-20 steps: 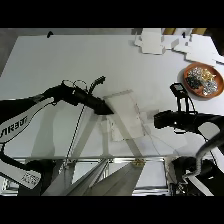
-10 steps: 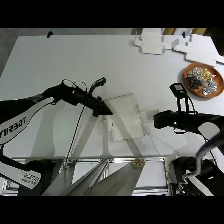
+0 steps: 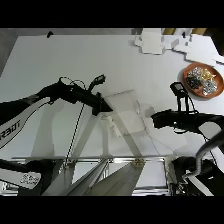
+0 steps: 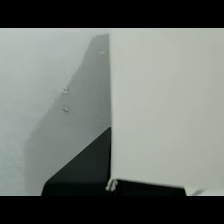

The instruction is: Fold the box and place the chain.

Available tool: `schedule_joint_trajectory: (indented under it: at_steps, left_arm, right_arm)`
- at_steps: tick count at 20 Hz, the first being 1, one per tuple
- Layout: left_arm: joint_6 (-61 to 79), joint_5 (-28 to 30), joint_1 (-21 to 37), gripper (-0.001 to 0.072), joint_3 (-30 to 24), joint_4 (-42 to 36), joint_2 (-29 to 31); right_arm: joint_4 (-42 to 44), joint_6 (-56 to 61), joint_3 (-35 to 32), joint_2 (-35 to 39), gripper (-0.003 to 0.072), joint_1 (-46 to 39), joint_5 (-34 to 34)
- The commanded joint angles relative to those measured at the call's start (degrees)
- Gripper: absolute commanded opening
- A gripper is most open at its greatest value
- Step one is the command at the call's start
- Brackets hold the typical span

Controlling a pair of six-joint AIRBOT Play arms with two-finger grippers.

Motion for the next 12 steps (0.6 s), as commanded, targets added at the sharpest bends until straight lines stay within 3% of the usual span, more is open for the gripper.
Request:
schedule_joint_trajectory:
  at_steps: [1,3,8,12]
  left_arm:
    - [1.0,2.3,-0.3,0.0001,0.1,5.3,4.2]
    - [-1.2,2.2,-1.3,0.0,0.0,11.1,6.6]
    - [-8.2,2.9,-7.3,0.0,0.0,24.6,10.1]
    - [-7.8,11.4,-10.0,0.0001,-0.7,21.1,9.4]
  right_arm:
    - [0.9,-1.4,2.7,0.1,0.0251,0.0,0.1]
    - [0.9,-2.6,5.1,0.3,0.0321,0.0,1.5]
    - [-1.9,-2.6,8.6,4.7,0.0323,0.0,6.3]
    - [-5.4,-2.6,8.6,8.1,0.0318,0.0,10.7]
